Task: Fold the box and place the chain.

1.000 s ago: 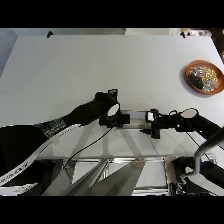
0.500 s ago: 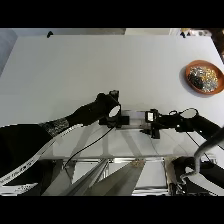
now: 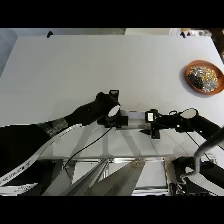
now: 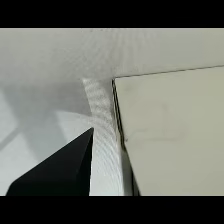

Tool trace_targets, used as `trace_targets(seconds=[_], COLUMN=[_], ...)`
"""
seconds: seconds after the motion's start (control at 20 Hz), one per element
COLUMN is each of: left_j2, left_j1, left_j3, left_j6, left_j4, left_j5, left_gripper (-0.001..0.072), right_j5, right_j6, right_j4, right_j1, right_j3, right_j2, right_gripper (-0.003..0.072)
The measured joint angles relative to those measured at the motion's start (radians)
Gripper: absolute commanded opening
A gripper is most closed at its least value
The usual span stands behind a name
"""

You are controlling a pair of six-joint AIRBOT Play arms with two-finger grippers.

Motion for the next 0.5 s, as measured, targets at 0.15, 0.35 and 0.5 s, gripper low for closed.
trace_targets(seconds=[0.15, 0.35, 0.5], left_j2=[0.054, 0.174, 0.308], left_j1=[0.026, 0.080, 0.135], left_j3=[0.000, -0.003, -0.072], left_j6=[0.070, 0.260, 0.486], left_j4=[-0.004, -0.007, -0.012], left_j5=[-0.012, -0.060, -0.087], left_gripper=[0.0294, 0.0668, 0.0699], right_j5=[0.000, 0.001, 0.001], right_j6=[0.000, 0.000, 0.001], right_j4=[0.001, 0.002, 0.002], right_j1=[0.000, 0.000, 0.000], right_j3=[0.000, 0.000, 0.000], right_j2=[0.000, 0.000, 0.000], right_gripper=[0.0406, 0.0406, 0.0406])
